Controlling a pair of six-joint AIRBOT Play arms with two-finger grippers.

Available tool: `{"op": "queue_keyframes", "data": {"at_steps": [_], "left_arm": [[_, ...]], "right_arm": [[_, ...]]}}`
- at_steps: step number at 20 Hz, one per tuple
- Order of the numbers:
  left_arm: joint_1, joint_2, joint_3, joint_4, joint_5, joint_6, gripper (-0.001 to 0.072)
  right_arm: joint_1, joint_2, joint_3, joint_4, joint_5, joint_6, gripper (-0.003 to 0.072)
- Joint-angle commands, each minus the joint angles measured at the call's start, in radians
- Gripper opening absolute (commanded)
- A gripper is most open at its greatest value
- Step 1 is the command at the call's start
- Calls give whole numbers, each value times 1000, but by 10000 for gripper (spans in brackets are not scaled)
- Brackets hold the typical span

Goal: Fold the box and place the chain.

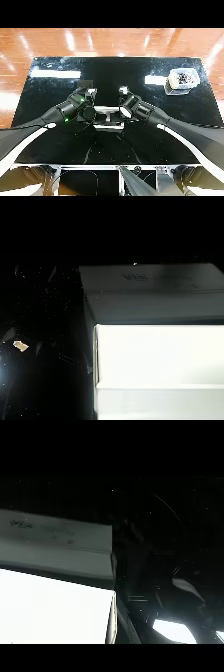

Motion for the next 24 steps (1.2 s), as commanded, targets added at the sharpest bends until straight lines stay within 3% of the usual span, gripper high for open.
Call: {"op": "queue_keyframes", "data": {"at_steps": [1, 16, 17, 18, 24], "left_arm": [[0, -1, -1, 0, 1, 0, 23], [0, -1, -1, 0, 2, 0, 23], [0, -1, -1, 0, 2, 0, 23], [0, -1, -1, 0, 2, 0, 23], [0, -1, 0, 0, 2, 0, 23]], "right_arm": [[1, -15, 5, 1, 11, -9, 370], [1, -29, 35, 25, 19, -43, 358], [1, -29, 40, 25, 19, -58, 156], [1, -28, 42, 35, 16, -78, 24], [1, -28, 42, 52, 20, -102, 42]]}}
